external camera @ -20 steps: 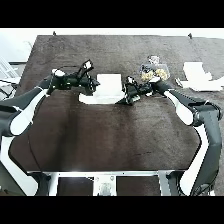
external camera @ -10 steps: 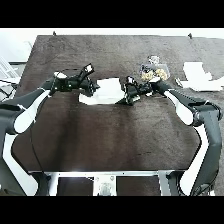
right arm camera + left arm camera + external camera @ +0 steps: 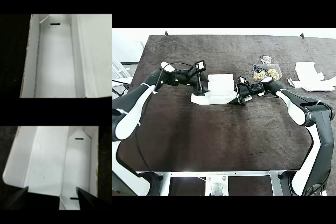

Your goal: Fold the box and place the chain.

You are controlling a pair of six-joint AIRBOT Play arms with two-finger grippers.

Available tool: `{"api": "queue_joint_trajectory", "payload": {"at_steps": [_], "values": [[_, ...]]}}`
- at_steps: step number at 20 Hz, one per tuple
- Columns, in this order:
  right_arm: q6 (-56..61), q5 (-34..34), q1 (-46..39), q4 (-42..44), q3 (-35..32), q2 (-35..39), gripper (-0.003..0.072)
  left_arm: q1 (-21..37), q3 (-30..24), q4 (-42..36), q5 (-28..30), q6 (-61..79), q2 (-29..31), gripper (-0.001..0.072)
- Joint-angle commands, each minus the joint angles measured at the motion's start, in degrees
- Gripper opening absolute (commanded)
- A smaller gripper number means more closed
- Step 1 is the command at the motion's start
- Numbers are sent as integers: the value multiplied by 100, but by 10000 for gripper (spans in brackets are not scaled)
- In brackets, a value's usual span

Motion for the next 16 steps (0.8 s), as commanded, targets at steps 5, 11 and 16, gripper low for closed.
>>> {"api": "queue_joint_trajectory", "payload": {"at_steps": [5, 11, 16], "values": [[7, 2, 7, 7, -2, -2, 591, 7, 13, 1652, -684, -1220, 247, 713], [7, 2, 7, 7, -4, -2, 591, -162, 11, 1709, -660, -1198, 229, 710], [7, 2, 7, 7, -4, -2, 591, -166, -247, 1589, -247, -1172, 216, 710]]}}
